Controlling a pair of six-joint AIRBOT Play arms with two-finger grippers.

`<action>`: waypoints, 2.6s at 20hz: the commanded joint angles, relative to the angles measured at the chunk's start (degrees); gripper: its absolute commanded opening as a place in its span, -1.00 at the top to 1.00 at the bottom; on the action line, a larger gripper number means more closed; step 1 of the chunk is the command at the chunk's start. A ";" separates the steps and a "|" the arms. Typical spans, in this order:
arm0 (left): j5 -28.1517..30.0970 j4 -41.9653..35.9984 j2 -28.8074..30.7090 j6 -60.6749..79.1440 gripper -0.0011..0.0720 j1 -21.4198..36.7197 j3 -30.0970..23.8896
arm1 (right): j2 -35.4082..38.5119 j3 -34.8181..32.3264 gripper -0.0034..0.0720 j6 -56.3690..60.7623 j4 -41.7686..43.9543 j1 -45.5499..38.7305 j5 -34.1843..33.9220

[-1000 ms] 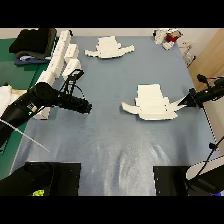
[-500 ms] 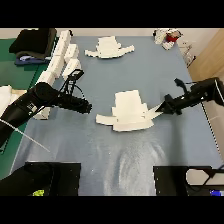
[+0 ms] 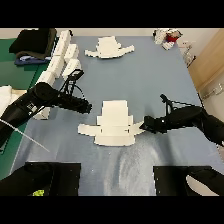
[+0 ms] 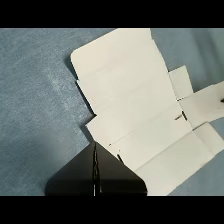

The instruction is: Fold the box.

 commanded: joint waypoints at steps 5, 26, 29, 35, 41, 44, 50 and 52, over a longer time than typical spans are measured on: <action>0.02 -0.02 0.00 0.00 0.94 0.00 -0.02 | -2.71 0.96 0.12 1.25 -3.93 0.98 0.76; -16.52 -21.86 -14.32 10.23 -0.55 14.75 2.08 | 0.48 -4.24 0.91 -18.67 1.14 4.48 2.54; -18.38 -27.63 -22.67 16.74 -0.40 14.64 2.45 | 0.50 -4.26 0.91 -18.58 1.42 5.60 3.85; -24.61 -31.34 -35.28 21.92 -0.26 13.84 8.87 | 0.50 -4.26 0.91 -18.56 1.42 5.57 4.00; -32.89 -25.94 -39.41 23.43 -0.26 9.62 15.58 | 0.46 -4.26 0.91 -18.21 1.29 5.57 4.00; -34.97 -20.09 -39.41 23.39 -0.26 6.82 18.34 | 0.46 -4.26 0.91 -18.18 1.27 5.57 3.96; -35.01 -18.62 -39.41 24.74 0.52 5.38 21.62 | 0.46 -4.26 0.91 -18.12 1.29 5.57 3.89; -35.01 -18.88 -39.43 25.57 0.52 5.29 21.84 | 0.44 -4.26 0.91 -18.12 1.22 5.57 3.87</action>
